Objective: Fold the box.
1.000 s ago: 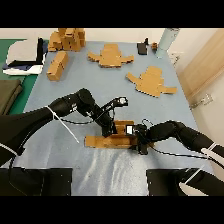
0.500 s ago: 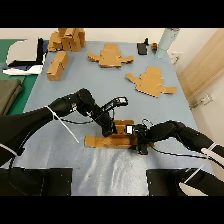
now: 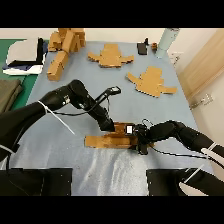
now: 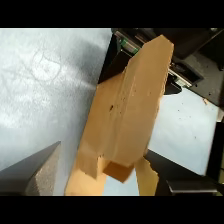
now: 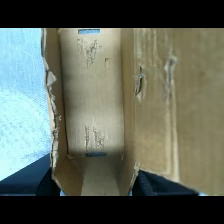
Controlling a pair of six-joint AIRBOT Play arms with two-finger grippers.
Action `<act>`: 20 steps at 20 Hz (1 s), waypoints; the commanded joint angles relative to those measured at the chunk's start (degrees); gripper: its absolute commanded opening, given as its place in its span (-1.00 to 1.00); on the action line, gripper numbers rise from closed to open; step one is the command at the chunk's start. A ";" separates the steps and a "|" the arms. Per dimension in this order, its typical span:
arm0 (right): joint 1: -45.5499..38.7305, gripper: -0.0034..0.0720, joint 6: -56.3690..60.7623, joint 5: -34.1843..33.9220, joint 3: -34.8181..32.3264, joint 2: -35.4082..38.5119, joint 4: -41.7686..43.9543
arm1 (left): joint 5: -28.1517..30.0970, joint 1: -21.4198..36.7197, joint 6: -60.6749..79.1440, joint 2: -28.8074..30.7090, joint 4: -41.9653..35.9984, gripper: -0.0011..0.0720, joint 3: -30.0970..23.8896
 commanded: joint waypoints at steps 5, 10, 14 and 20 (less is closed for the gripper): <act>0.04 0.39 0.02 -0.09 -0.02 0.04 0.00 | -19.21 2.69 -29.40 4.72 12.44 -0.94 4.15; 0.04 0.39 0.02 -0.09 -0.02 0.04 0.00 | -23.61 0.92 -35.34 4.72 8.92 -0.94 3.58; 0.04 0.39 0.02 -0.09 -0.02 0.04 0.00 | -19.37 -3.96 -35.87 4.70 2.25 -0.94 0.31; 0.04 0.39 0.02 -0.09 -0.02 0.04 0.00 | -2.47 -6.73 -36.44 4.48 -3.85 -0.94 -0.83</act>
